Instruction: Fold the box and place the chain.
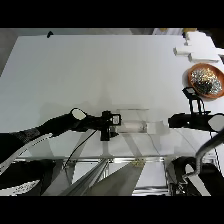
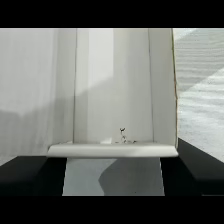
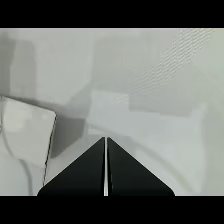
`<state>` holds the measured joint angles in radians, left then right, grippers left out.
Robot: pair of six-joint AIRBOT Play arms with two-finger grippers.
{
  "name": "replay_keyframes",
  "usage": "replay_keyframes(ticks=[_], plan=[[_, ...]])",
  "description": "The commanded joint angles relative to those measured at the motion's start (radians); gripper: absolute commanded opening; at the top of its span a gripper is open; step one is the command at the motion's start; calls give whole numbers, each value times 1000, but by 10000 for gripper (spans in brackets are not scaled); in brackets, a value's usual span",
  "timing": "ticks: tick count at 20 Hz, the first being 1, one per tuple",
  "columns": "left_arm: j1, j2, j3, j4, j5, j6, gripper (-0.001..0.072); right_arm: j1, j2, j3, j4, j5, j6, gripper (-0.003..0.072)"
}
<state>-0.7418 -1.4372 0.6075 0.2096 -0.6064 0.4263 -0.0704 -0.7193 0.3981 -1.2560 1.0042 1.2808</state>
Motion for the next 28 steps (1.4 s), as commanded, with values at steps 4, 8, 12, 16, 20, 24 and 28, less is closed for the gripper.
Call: replay_keyframes(ticks=[4,8,12,16,20,24,28], plan=[[-1,1,1,0,0,0,323,3,-195,-12,166,45,73,18],[-1,1,1,0,0,0,323,55,-239,-27,200,24,73,18],[-1,1,1,0,0,0,323,116,-242,-28,274,16,72,18],[-1,1,1,0,0,0,323,146,-195,-28,287,24,72,150],[-1,1,1,0,0,0,323,146,-95,-28,309,25,76,187],[-1,1,1,0,0,0,323,146,-58,-28,386,28,71,192],[-1,1,1,0,0,0,323,184,-58,-28,437,23,46,202]])
